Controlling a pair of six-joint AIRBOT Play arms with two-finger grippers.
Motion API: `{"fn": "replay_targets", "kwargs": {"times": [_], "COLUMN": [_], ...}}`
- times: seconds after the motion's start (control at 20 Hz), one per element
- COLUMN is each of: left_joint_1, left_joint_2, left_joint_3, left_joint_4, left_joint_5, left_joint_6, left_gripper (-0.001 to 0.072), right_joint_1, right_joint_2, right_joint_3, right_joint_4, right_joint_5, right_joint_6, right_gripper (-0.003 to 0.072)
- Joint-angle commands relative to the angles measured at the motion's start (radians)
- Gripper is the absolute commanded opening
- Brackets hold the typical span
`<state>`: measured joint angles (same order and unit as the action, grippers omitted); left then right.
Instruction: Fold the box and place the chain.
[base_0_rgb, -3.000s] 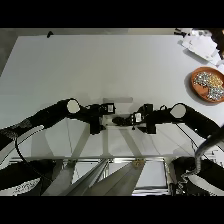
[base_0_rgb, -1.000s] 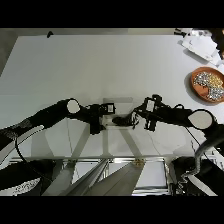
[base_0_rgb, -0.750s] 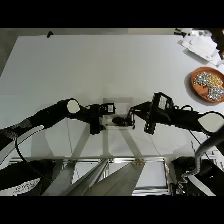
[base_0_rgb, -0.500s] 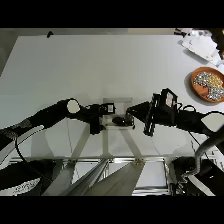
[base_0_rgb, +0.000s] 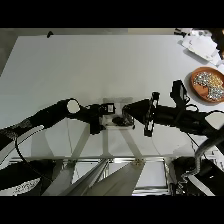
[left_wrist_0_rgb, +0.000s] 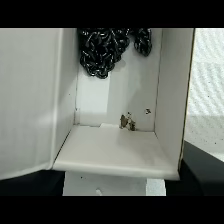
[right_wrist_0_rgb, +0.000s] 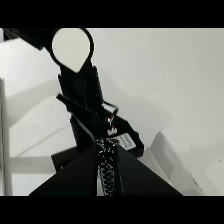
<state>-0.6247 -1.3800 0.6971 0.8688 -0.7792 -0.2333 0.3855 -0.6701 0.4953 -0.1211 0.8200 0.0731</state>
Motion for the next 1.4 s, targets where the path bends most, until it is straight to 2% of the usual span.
{"fn": "replay_targets", "kwargs": {"times": [0.0,0.2,0.3,0.45,0.55,0.75,1.0,1.15,1.25,1.3,1.35], "left_joint_1": [0.0,0.0,0.0,0.0,0.0,0.0,0.0,0.0,0.0,0.0,0.0], "left_joint_2": [0.0,0.0,0.0,0.0,0.0,0.0,0.0,0.0,0.0,0.0,0.0], "left_joint_3": [0.0,0.0,0.0,0.0,0.0,0.0,0.0,0.0,0.0,0.0,0.0], "left_joint_4": [0.0,0.0,0.0,0.0,0.0,0.0,0.0,0.0,0.0,0.0,0.0], "left_joint_5": [0.0,0.0,0.0,0.0,0.0,0.0,0.0,0.0,0.0,0.0,0.0], "left_joint_6": [0.0,0.0,0.0,0.0,0.0,0.0,0.0,0.0,0.0,0.0,0.0], "left_gripper": [0.0412,0.0412,0.0412,0.0412,0.0412,0.0412,0.0412,0.0412,0.0412,0.0412,0.0412], "right_joint_1": [0.0,0.0,0.0,0.0,0.0,0.0,0.0,0.0,0.014,0.025,0.036], "right_joint_2": [0.001,0.0,-0.005,-0.042,-0.092,-0.248,-0.429,-0.48,-0.482,-0.482,-0.482], "right_joint_3": [0.001,0.003,0.003,0.002,-0.007,-0.019,-0.019,-0.019,-0.019,-0.019,-0.019], "right_joint_4": [0.126,0.201,0.091,-0.161,-0.24,-0.236,-0.153,-0.075,-0.07,-0.07,-0.07], "right_joint_5": [-0.019,-0.024,-0.023,0.005,0.037,0.053,0.034,-0.011,-0.043,-0.053,-0.055], "right_joint_6": [-0.033,-0.023,0.063,0.277,0.346,0.349,0.349,0.349,0.344,0.344,0.344], "right_gripper": [0.001,0.001,0.001,0.001,0.001,0.001,0.0014,0.0122,0.014,0.0188,0.0198]}}
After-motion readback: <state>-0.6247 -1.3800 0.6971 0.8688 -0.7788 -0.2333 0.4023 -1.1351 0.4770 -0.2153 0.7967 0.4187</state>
